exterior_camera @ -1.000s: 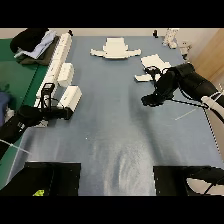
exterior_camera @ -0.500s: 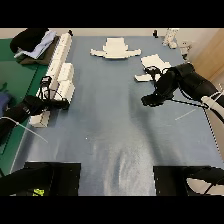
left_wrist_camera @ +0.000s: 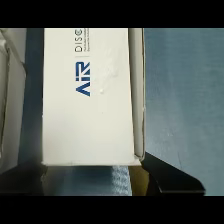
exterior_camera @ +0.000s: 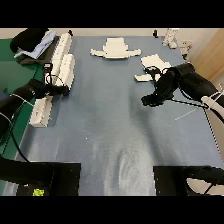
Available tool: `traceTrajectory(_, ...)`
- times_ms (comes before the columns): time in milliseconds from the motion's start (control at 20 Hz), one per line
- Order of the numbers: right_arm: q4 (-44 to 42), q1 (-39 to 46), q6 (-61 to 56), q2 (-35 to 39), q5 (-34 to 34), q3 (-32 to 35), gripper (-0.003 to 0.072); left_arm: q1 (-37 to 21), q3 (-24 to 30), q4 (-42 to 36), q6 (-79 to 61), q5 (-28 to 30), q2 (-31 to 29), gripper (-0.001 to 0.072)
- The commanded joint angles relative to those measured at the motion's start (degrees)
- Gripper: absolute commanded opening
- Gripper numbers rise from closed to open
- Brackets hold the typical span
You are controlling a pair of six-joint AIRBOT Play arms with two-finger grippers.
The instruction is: Fold the box.
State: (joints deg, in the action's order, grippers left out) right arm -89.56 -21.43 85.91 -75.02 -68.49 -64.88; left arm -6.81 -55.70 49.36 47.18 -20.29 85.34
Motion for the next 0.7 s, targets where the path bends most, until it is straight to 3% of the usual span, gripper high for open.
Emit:
traceTrajectory(0, 0.0, 0.0, 0.0, 0.0, 0.0, 0.0, 0.0006, 0.0, -6.8, 0.0, 0.0, -0.6, 5.4, 0.0534)
traceTrajectory(350, 0.0, 0.0, 0.0, 0.0, 0.0, 0.0, 0.0006, 0.0, -15.7, 0.0, 0.3, -1.2, 11.9, 0.0534)
traceTrajectory(650, 0.0, 0.0, 0.0, 0.0, 0.0, 0.0, 0.0006, 0.0, -16.5, 0.0, -0.5, 0.4, 13.4, 0.0534)
